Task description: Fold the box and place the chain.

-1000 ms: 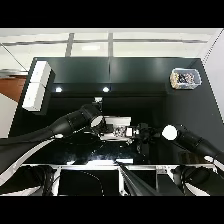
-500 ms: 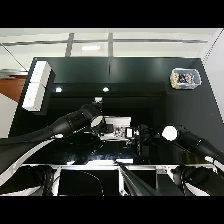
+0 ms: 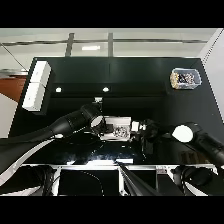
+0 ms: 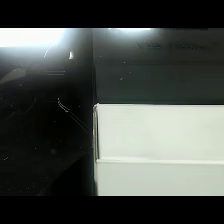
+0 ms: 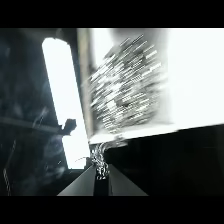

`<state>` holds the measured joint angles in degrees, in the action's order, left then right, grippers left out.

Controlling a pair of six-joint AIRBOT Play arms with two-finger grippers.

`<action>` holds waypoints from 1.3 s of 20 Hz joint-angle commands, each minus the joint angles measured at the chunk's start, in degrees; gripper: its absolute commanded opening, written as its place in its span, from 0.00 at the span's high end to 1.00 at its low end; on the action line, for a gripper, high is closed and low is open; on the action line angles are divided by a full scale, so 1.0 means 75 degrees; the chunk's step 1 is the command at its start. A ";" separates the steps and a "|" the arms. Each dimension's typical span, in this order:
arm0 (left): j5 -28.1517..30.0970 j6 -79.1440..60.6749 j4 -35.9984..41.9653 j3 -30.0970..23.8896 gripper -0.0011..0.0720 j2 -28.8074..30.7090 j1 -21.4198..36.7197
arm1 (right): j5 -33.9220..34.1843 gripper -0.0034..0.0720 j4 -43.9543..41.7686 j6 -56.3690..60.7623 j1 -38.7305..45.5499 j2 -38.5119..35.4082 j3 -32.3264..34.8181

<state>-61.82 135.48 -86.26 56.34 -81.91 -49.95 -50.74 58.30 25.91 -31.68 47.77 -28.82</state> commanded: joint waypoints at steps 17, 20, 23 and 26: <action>-0.0105 -0.0009 -0.0032 0.0000 0.94 -0.0003 0.0201 | -0.0813 0.02 -0.0819 0.4092 0.0443 -0.0297 -0.1696; -0.0172 -0.0050 -0.0038 -0.0003 0.94 -0.0003 0.0251 | -0.0790 0.02 -0.0682 0.4124 0.1040 -0.0449 -0.1775; -0.0213 -0.0055 -0.0006 0.0000 0.94 -0.0003 0.0254 | -0.0842 0.02 -0.0772 0.4156 0.1667 -0.0493 -0.1775; -0.0248 -0.0023 -0.0003 0.0009 0.94 0.0050 0.0221 | -0.0898 0.02 -0.0801 0.4185 0.1923 -0.0493 -0.1775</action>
<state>-63.29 135.31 -86.48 56.34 -81.84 -48.21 -57.04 52.25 56.82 -19.57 44.23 -42.11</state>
